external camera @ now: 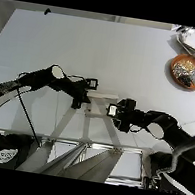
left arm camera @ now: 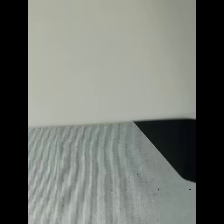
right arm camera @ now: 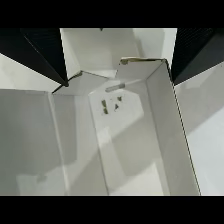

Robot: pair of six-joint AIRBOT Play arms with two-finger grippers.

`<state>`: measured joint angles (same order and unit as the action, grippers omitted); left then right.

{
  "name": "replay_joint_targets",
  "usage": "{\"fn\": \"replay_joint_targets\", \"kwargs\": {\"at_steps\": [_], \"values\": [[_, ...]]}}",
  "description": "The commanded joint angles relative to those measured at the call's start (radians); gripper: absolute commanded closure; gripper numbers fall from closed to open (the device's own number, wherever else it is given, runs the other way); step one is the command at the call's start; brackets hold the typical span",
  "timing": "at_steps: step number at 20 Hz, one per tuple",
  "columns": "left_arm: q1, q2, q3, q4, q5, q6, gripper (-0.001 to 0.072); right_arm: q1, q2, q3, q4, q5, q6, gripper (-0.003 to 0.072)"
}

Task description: Fold the box and place the chain.

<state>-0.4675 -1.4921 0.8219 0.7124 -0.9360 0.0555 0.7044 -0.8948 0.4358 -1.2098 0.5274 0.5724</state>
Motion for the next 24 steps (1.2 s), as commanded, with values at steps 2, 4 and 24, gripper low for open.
{"fn": "replay_joint_targets", "kwargs": {"at_steps": [2, 4, 24], "values": [[0.0, 0.0, 0.0, 0.0, 0.0, 0.0, 0.0697, -0.018, 0.007, 0.005, 0.054, -0.019, -0.081, 0.0004], [0.0, 0.0, 0.0, 0.0, 0.0, 0.0, 0.0697, -0.068, 0.005, 0.005, 0.085, -0.019, -0.104, 0.0004], [0.0, 0.0, 0.0, 0.0, 0.0, 0.0, 0.0697, -0.301, -0.207, 0.028, 0.671, 0.144, -0.764, 0.0005]]}}
